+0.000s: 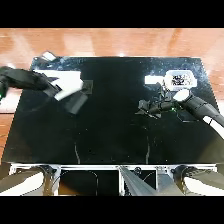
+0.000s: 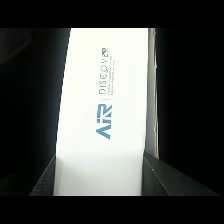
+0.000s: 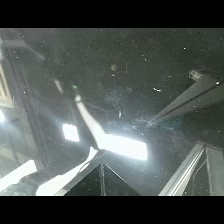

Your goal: Fold the box and place the chain.

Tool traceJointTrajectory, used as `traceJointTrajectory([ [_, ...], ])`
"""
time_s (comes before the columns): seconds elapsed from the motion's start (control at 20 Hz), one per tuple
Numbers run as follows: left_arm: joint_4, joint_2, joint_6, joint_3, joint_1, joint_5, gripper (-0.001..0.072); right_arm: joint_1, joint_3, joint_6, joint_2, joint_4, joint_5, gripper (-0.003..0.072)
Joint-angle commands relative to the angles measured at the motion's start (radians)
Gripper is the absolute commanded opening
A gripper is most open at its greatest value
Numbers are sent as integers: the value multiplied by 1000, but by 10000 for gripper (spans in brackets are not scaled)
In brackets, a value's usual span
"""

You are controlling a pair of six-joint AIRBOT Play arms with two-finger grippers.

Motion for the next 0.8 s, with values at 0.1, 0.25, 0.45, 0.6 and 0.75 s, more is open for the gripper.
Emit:
traceJointTrajectory([
  [0.1,-41,-181,-250,186,294,-106,20,0,1,0,0,11,0,29],
  [0.25,-47,-331,-336,306,347,-79,20,0,1,0,0,12,-2,29],
  [0.45,-47,-500,-360,425,348,-47,20,0,1,0,0,12,-12,29],
  [0.6,-46,-562,-360,456,348,-37,20,0,1,0,0,12,-13,29],
  [0.75,-18,-578,-359,457,341,-41,20,0,1,0,0,12,-23,29],
])
